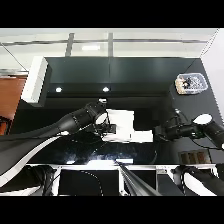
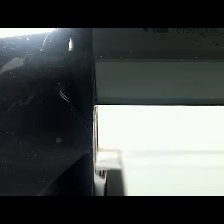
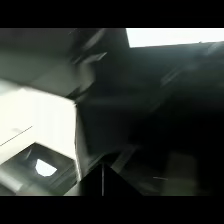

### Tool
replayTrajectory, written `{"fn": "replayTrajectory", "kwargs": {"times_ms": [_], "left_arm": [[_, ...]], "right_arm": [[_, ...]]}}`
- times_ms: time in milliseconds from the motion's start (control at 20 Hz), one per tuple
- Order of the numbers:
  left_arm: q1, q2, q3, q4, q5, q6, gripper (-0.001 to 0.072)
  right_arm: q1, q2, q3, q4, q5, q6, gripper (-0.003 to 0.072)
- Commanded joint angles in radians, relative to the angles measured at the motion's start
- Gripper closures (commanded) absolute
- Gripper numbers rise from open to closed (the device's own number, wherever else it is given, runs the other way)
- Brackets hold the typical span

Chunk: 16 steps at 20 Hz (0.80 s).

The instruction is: Fold the box and place the chain.

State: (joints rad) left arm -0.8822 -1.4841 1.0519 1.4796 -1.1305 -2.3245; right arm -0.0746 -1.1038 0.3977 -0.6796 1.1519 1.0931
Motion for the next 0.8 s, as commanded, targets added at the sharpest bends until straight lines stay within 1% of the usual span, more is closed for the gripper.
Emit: {"fn": "replayTrajectory", "kwargs": {"times_ms": [0,100,150,250,300,350,400,450,600,750], "left_arm": [[0.001,0.0,0.0,0.0,0.001,0.002,0.0686],[0.0,0.0,0.0,0.0,0.001,0.002,0.0685],[0.001,0.0,0.0,0.0,0.001,0.002,0.0685],[0.001,0.0,0.0,0.0,0.001,0.002,0.0685],[0.0,0.0,0.0,0.0,0.0,0.002,0.0685],[0.001,0.0,0.0,0.0,0.0,0.002,0.0685],[0.0,0.0,0.0,0.0,0.0,0.002,0.0685],[0.0,0.0,0.0,0.0,0.0,0.002,0.0685],[0.001,0.0,0.0,0.0,0.0,0.002,0.0685],[0.001,0.0,0.0,0.001,0.0,0.002,0.0685]], "right_arm": [[0.093,-0.057,-0.002,0.176,0.029,-0.188,0.0677],[0.114,-0.057,0.001,0.284,0.03,-0.243,0.0676],[0.114,-0.057,0.008,0.311,0.03,-0.245,0.0675],[0.114,-0.057,0.036,0.306,0.031,-0.245,0.0672],[0.114,-0.057,0.05,0.304,0.034,-0.245,0.0563],[0.114,-0.057,0.061,0.304,0.04,-0.244,0.0295],[0.114,-0.057,0.07,0.304,0.049,-0.243,0.0133],[0.116,-0.057,0.076,0.306,0.058,-0.24,0.0103],[0.163,-0.057,0.078,0.304,0.044,-0.193,0.0105],[0.256,-0.057,0.091,0.294,-0.027,-0.119,0.0107]]}}
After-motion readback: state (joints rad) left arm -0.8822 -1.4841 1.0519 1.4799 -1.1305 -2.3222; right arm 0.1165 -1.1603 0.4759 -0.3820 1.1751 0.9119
